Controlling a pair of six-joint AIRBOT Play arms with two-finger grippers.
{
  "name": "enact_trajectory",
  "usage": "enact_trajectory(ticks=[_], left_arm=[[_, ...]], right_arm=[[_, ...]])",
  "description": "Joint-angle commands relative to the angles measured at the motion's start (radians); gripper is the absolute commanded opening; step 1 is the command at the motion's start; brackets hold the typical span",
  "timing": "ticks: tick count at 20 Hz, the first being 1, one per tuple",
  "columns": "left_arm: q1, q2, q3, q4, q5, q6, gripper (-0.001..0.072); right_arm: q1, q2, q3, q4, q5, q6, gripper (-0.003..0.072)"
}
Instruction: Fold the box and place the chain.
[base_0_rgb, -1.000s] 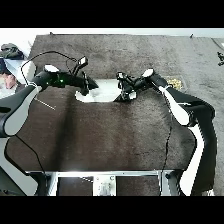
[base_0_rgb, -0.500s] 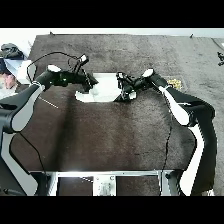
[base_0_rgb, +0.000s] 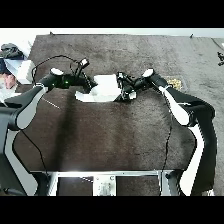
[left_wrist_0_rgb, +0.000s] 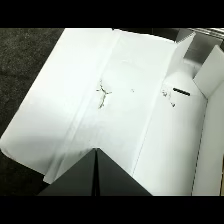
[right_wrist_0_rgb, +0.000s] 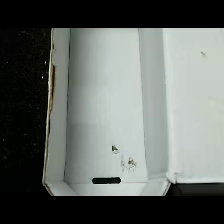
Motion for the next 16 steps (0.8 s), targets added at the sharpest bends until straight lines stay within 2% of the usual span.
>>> enact_trajectory(ticks=[1, 6, 11, 14, 16], left_arm=[[-0.001, -0.004, 0.001, 0.023, -0.008, 0.0, 0.0012], [0.003, 0.002, 0.044, 0.023, -0.103, 0.006, 0.0011], [0.066, 0.085, 0.098, 0.043, -0.137, 0.006, 0.001], [0.089, 0.105, 0.102, 0.068, -0.289, 0.007, 0.0012], [0.082, 0.105, 0.101, 0.148, -0.354, 0.007, 0.0013]], right_arm=[[0.001, 0.0, 0.001, 0.0, 0.001, -0.002, 0.0539], [0.001, 0.0, 0.001, 0.0, 0.001, -0.002, 0.0538], [0.001, 0.0, 0.001, 0.0, 0.001, -0.002, 0.0538], [0.001, 0.0, 0.001, 0.0, 0.001, -0.002, 0.0538], [0.001, 0.0, 0.001, 0.0, 0.001, -0.002, 0.0538]])
